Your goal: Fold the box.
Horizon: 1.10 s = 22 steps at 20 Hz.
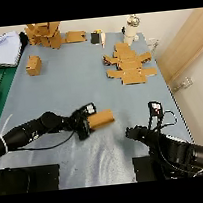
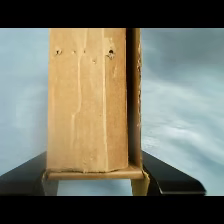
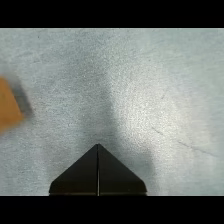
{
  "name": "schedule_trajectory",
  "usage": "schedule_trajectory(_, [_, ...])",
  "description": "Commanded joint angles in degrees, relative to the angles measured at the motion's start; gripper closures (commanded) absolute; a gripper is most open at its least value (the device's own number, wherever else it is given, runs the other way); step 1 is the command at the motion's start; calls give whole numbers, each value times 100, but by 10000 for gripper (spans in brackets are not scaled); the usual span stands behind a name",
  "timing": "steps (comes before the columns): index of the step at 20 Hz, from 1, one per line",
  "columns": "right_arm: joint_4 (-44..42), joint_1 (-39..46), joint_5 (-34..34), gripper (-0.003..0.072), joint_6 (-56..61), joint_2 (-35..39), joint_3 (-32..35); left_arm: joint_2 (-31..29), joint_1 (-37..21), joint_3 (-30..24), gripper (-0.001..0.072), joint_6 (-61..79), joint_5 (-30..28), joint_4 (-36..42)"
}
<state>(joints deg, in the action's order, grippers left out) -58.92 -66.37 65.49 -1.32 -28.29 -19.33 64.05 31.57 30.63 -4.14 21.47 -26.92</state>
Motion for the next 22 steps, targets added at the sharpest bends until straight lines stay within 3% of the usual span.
schedule_trajectory(1, [4,0,9,683,2,4,0,-24,-466,39,292,-348,-1676,-4])
schedule_trajectory(4, [4,0,9,683,2,4,0,-24,-1620,39,292,-638,-2236,20])
schedule_trajectory(8, [9,0,-11,683,2,4,0,22,-3405,37,292,-791,-2087,17])
schedule_trajectory(11, [61,0,-83,683,33,4,0,223,-4197,39,291,-769,-2087,13])
schedule_trajectory(16, [236,0,-214,683,240,4,0,874,-4489,339,291,-726,-2100,13])
schedule_trajectory(22, [229,0,-249,683,240,4,0,1694,-4577,1246,291,-909,-2232,22])
